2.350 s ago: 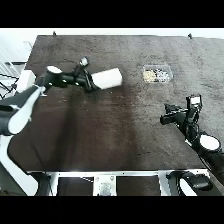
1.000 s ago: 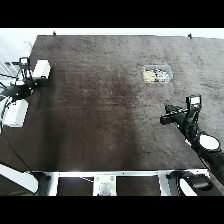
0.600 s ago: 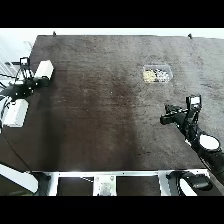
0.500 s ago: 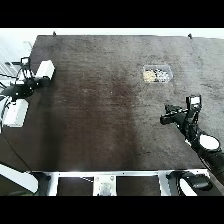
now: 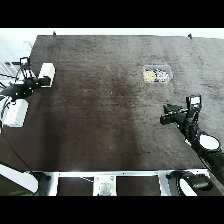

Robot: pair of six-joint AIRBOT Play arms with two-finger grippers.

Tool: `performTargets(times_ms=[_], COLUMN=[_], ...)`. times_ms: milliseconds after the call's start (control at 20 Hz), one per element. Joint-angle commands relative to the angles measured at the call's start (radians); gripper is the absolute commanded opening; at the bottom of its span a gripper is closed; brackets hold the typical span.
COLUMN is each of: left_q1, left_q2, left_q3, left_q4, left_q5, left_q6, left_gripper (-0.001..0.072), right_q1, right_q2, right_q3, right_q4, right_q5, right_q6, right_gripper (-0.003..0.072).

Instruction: Fold the box and place the chain.

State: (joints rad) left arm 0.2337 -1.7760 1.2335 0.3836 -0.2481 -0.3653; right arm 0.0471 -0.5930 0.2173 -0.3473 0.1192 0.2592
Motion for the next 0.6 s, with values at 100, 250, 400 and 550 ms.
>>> performTargets(times_ms=[100, 250, 400, 550], left_q1=[0.000, 0.000, 0.000, 0.000], left_q2=[0.013, 0.044, 0.084, 0.140], left_q3=[0.000, 0.001, 0.001, 0.000], left_q4=[0.004, 0.051, 0.067, 0.089], left_q5=[-0.038, -0.007, 0.013, -0.006], left_q6=[0.007, 0.007, 0.008, 0.006], left_gripper=[0.0717, 0.0717, 0.0718, 0.0715], right_q1=[0.000, 0.000, 0.000, -0.001], right_q2=[0.000, 0.000, 0.000, 0.000], right_q3=[0.000, 0.000, 0.001, 0.004], right_q4=[0.000, 0.000, 0.000, 0.000], right_q5=[0.000, 0.000, 0.000, 0.000], right_q6=[0.000, 0.000, -0.001, -0.001], right_gripper=[0.0314, 0.0440, 0.0478, 0.0505])
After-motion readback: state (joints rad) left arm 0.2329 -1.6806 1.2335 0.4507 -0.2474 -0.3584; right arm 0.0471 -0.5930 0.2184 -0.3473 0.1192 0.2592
